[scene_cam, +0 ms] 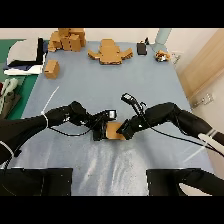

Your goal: Fold the box.

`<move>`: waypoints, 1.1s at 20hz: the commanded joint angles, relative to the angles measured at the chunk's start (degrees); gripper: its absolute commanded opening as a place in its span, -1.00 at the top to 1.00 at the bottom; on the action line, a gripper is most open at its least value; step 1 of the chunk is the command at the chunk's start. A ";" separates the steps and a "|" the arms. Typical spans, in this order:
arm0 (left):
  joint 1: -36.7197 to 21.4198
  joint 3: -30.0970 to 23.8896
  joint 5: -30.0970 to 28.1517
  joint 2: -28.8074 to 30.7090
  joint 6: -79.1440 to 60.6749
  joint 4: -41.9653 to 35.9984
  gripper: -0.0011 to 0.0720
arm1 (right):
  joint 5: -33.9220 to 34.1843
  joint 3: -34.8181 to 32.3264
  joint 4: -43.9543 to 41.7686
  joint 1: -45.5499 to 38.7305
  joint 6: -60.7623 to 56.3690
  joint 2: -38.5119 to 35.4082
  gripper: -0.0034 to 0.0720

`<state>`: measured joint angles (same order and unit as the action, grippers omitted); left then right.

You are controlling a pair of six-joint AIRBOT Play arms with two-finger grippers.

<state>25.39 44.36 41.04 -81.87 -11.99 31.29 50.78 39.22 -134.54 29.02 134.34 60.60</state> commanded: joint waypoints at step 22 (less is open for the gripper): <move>-0.04 0.00 -0.04 -0.04 -0.02 0.00 -0.44 | -28.37 -12.63 42.21 19.19 -4.24 -12.33 -0.56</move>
<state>25.39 44.36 41.01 -81.87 -11.99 31.29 22.52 26.63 -96.66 48.14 130.10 48.31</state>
